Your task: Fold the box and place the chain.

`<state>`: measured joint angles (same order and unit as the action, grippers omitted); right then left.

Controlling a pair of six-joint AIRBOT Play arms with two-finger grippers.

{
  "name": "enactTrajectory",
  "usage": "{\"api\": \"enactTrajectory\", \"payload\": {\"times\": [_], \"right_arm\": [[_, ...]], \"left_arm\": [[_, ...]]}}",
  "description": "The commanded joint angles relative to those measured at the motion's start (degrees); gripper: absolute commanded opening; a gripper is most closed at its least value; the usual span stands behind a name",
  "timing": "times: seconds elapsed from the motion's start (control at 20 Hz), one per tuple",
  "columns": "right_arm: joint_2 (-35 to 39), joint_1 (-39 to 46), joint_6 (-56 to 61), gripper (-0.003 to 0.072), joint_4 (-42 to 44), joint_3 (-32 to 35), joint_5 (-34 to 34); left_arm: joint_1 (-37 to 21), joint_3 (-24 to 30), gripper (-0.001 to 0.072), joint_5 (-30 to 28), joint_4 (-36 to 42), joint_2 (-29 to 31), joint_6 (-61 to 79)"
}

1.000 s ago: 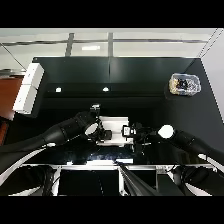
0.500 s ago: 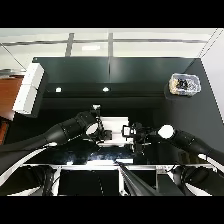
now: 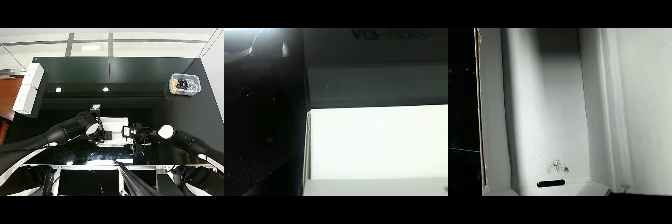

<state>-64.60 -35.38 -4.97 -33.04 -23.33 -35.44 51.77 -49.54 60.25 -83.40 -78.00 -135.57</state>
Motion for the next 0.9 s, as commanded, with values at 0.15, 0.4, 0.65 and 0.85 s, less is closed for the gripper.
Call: {"api": "enactTrajectory", "payload": {"times": [0.15, 0.4, 0.65, 0.85], "right_arm": [[-0.02, -0.02, 0.02, 0.0348, 0.00, -0.02, 0.09], [-0.02, -0.02, 0.02, 0.0348, 0.00, -0.02, 0.09], [-0.02, -0.02, 0.04, 0.0348, 0.00, -0.02, 0.09], [-0.02, -0.02, 0.02, 0.0348, 0.00, 0.00, 0.09]], "left_arm": [[-0.13, -0.83, 0.0231, 0.44, -0.35, -0.02, 0.11], [-0.61, -2.40, 0.0231, 1.84, -1.88, -0.09, 0.09], [-0.70, -2.38, 0.0230, 1.75, -1.86, -0.33, 0.09], [-0.57, -2.40, 0.0219, 1.75, -1.03, -1.57, 0.09]]}}
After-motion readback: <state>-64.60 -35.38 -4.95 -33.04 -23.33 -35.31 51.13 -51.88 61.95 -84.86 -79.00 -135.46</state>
